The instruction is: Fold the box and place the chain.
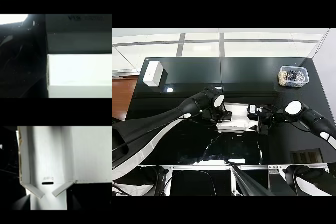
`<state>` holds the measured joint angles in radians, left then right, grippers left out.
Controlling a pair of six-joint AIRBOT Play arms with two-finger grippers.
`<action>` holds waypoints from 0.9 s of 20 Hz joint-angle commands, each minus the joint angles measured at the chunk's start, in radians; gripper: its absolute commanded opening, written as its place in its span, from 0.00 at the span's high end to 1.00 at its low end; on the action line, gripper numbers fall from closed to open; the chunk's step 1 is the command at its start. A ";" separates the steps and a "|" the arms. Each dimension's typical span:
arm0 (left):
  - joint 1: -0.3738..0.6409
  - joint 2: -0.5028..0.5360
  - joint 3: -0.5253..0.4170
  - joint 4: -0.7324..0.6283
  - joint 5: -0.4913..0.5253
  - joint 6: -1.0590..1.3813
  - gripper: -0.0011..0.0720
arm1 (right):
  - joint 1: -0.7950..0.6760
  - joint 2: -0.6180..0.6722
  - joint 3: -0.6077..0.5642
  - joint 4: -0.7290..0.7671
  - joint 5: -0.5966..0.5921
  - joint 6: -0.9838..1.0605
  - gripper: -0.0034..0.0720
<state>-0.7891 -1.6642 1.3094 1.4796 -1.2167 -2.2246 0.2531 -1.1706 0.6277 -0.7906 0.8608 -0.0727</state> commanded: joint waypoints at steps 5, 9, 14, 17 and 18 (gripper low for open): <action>0.000 0.000 0.000 0.000 0.005 -0.001 0.95 | 0.039 0.016 0.000 -0.022 -0.007 0.000 0.71; 0.000 0.000 0.000 0.000 0.010 -0.001 0.95 | 0.097 -0.010 0.000 0.076 -0.080 0.002 0.71; 0.000 0.000 0.000 0.000 0.013 -0.002 0.95 | 0.113 -0.051 0.000 0.190 -0.084 0.002 0.71; 0.000 0.000 0.000 0.000 0.013 -0.002 0.95 | 0.113 -0.055 0.000 0.193 -0.085 0.034 0.46; 0.000 0.000 0.000 0.000 0.012 -0.001 0.95 | 0.112 -0.055 0.000 0.184 -0.075 0.056 0.67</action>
<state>-0.7891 -1.6642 1.3094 1.4796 -1.2079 -2.2257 0.3614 -1.2190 0.6277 -0.6239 0.7792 -0.0551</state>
